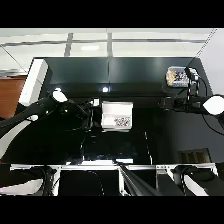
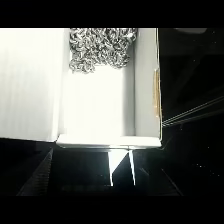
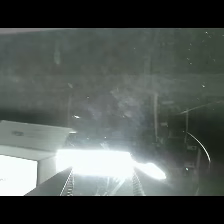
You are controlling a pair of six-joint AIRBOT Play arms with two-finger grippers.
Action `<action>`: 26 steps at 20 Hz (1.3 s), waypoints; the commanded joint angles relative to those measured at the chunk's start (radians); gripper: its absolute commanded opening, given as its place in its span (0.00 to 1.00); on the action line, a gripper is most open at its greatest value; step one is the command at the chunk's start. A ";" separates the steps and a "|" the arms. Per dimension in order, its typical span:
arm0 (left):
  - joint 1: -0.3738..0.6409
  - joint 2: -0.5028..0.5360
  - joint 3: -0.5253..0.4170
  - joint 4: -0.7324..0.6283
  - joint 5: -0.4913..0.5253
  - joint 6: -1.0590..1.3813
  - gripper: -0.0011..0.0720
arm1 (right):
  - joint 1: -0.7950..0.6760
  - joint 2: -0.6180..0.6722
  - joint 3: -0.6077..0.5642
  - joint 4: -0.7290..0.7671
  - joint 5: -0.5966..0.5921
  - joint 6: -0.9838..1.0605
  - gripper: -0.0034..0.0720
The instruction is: Fold the box and place the chain.
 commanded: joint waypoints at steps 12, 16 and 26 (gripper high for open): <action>-0.049 -0.033 0.004 -0.101 0.033 0.000 0.98 | 0.001 -0.002 0.000 0.032 -0.050 0.000 0.57; -0.059 -0.033 0.004 -0.092 0.039 -0.001 0.77 | 0.032 -0.032 -0.002 0.135 -0.182 0.000 0.64; -0.059 -0.033 0.004 -0.092 0.043 -0.002 0.56 | 0.284 -0.341 0.132 0.317 -0.289 -0.476 0.98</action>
